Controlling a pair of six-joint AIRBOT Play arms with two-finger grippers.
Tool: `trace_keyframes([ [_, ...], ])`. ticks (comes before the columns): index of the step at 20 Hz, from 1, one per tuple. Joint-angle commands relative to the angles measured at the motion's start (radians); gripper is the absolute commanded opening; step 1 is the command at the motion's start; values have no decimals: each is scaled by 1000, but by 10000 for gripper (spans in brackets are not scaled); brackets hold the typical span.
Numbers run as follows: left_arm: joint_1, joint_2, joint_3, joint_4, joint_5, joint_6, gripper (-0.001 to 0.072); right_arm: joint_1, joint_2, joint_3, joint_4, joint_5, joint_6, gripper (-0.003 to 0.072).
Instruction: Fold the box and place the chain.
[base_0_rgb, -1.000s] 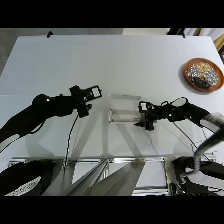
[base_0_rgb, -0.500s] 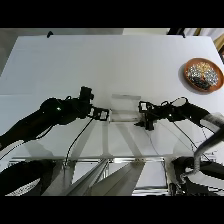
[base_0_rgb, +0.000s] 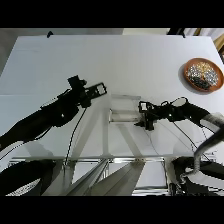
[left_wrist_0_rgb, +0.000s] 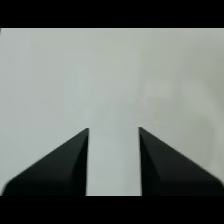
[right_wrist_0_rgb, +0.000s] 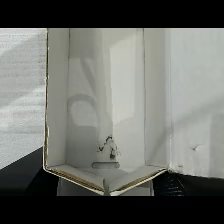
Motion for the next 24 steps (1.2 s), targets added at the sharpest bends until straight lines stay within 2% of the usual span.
trace_keyframes([
  [1, 21, 9, 1, 280, -220, -896, 248, 0, 0, 1, 0, 0, 0, 317],
  [3, 50, 9, 0, 279, -420, -948, 248, 0, -1, 1, 0, 0, 0, 317],
  [5, 67, 9, 0, 282, -483, -941, 249, 0, -1, 1, 0, 0, 0, 317],
  [7, 71, 8, 0, 399, -514, -951, 250, 0, -1, 1, 0, 0, 0, 317],
  [9, 77, 2, 0, 501, -622, -1044, 250, 0, -1, 1, 0, 0, 0, 317],
  [10, 91, -9, 0, 621, -730, -1154, 250, 0, 0, 1, 0, 0, 0, 317],
  [12, 144, -37, 0, 969, -933, -1424, 274, 0, -1, 1, 0, 0, 0, 317],
  [13, 171, -51, 0, 1150, -1005, -1547, 368, 0, -1, 1, 0, 0, 0, 317],
  [14, 192, -61, 0, 1272, -1059, -1612, 483, 0, -1, 1, 0, 0, 0, 317],
  [15, 216, -65, 0, 1345, -1111, -1611, 525, 0, -1, 1, 0, 0, 0, 317],
  [16, 237, -66, 0, 1361, -1146, -1563, 532, 0, -1, 1, 0, 0, 0, 317],
  [19, 287, -67, 0, 1357, -1231, -1264, 705, 0, -1, 1, 0, 0, 0, 317],
  [21, 303, -79, 0, 1355, -1268, -1101, 702, 0, -1, 1, 0, 0, 0, 317],
  [24, 294, -137, 0, 1327, -1268, -977, 702, 0, -1, 1, 0, 0, 0, 317],
])
